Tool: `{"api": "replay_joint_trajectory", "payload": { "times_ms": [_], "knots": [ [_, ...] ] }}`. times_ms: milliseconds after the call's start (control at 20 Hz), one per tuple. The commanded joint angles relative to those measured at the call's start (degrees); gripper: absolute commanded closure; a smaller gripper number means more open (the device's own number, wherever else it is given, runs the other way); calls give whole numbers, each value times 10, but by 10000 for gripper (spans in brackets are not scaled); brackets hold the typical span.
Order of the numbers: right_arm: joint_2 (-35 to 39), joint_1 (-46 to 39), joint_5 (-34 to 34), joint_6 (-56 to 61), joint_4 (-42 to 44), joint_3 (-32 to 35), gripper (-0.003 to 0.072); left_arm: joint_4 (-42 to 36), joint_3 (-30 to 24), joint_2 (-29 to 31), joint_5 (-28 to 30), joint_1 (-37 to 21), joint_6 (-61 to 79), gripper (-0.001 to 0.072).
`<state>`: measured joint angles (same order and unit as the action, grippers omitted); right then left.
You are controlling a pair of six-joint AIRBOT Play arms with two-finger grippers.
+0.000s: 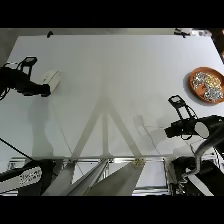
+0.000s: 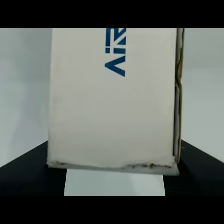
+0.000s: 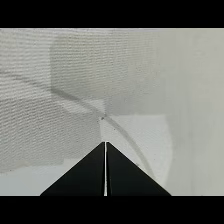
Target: Fold the box and place the chain.
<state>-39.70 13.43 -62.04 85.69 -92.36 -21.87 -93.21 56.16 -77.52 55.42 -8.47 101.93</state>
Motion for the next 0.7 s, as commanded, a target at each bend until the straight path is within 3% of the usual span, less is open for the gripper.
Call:
{"api": "replay_joint_trajectory", "payload": {
  "times_ms": [0,100,250,350,400,450,500,650],
  "knots": [
    [0,0,-1,0,9,0,670,3,-14,0,14,-41,-6,705],
    [0,0,-1,0,14,0,670,5,-25,-3,23,-45,-3,651],
    [0,0,-1,0,14,0,669,7,-28,-5,37,-45,-2,327],
    [0,0,-1,0,14,-1,668,7,-28,-5,46,-45,-2,285],
    [0,0,-2,0,14,0,664,7,-28,-5,49,-45,1,200],
    [0,0,-3,0,14,0,609,7,-28,-5,52,-45,2,19],
    [0,0,-4,0,14,0,546,7,-28,-5,55,-45,2,6],
    [0,0,-7,0,14,0,545,7,-28,-5,63,-45,2,7]
  ]
}}
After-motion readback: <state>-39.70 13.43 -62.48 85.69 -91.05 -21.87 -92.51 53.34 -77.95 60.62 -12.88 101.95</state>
